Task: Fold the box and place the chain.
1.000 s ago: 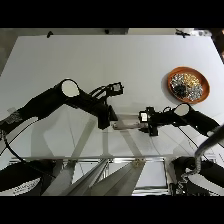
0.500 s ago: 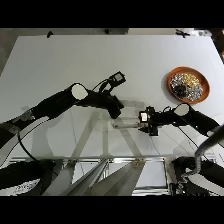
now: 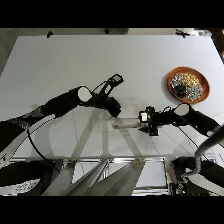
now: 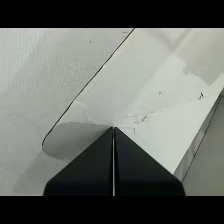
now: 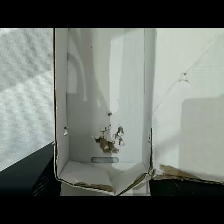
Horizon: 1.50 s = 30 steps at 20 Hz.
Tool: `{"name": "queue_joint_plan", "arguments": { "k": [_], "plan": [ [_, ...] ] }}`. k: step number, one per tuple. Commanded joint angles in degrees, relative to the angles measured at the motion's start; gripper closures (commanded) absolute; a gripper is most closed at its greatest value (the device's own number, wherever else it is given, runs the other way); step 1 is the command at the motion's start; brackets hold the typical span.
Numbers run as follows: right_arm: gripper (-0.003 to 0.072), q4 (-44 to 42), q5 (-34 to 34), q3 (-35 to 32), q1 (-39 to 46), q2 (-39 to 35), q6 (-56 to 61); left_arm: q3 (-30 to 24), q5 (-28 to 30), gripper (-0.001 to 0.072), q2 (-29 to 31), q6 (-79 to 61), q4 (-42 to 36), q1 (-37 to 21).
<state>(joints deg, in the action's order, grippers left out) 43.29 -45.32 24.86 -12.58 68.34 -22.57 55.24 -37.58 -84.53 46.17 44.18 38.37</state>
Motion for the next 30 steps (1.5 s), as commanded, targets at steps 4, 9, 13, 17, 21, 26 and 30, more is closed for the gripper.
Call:
{"name": "queue_joint_plan", "arguments": {
  "k": [4, 9, 13, 17, 21, 26, 30],
  "plan": [
    [0.0272, 0.0, -0.1, 0.0, 0.0, 0.0, 0.0, 0.0, -7.3, 0.0708, 7.7, 0.3, 8.2, -3.7],
    [0.0272, 0.0, -0.1, 0.0, 0.0, 0.0, 0.0, 0.0, -29.9, 0.071, 16.4, -2.8, 21.9, -7.8],
    [0.0272, 0.0, -0.1, 0.0, 0.0, 0.0, 0.0, -3.0, -37.4, 0.0712, 18.4, -8.3, 20.2, -5.6],
    [0.0272, 0.0, -0.1, 0.0, 0.0, 0.0, 0.0, -11.0, -19.5, 0.0709, 18.3, -16.3, 18.6, -1.2],
    [0.0272, 0.0, -0.1, 0.0, 0.0, 0.0, 0.0, -12.4, -12.6, 0.0696, 15.3, -31.0, 14.4, 1.3],
    [0.0272, 0.0, -0.1, 0.0, 0.0, 0.0, 0.0, -12.5, -8.0, 0.0436, 9.0, -34.4, 12.9, -0.2],
    [0.0272, 0.0, -0.1, 0.0, 0.0, 0.0, 0.0, -12.5, -4.3, 0.0439, 6.5, -34.4, 11.4, -0.1]
  ]
}}
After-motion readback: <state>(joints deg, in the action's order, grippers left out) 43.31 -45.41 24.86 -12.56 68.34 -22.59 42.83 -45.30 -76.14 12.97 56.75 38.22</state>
